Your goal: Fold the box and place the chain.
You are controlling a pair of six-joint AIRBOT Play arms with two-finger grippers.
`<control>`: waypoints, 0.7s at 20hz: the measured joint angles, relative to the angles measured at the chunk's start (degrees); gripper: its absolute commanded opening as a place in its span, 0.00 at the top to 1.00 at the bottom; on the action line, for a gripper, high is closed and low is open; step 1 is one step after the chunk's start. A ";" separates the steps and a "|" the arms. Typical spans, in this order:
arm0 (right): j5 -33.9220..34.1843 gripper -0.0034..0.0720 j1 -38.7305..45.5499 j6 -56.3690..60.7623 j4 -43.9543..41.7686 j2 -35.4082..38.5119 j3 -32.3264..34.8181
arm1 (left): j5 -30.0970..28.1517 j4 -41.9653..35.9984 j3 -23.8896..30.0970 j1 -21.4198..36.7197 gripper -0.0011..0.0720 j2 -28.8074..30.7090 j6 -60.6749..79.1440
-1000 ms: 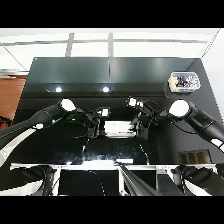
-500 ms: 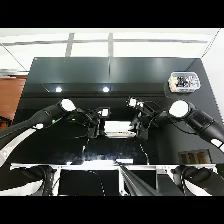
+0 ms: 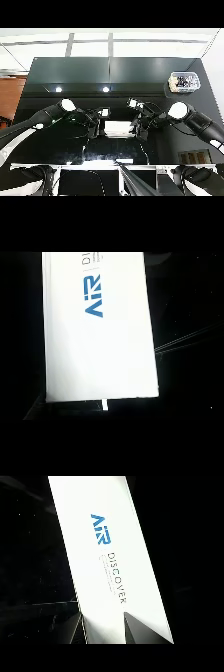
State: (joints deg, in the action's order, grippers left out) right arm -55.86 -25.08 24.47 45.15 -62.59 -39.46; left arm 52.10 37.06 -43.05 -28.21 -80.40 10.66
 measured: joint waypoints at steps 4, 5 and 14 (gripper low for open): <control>0.04 0.56 0.00 0.42 0.09 0.00 -0.07 | 0.00 -0.02 0.00 0.00 0.31 -0.02 -0.04; -0.22 0.56 0.00 0.76 0.28 0.13 -0.44 | 0.00 -0.02 0.00 0.00 0.31 -0.02 -0.07; -9.42 0.95 4.74 21.35 -2.43 2.82 -3.63 | -0.02 -0.02 0.00 0.00 0.31 -0.02 -0.04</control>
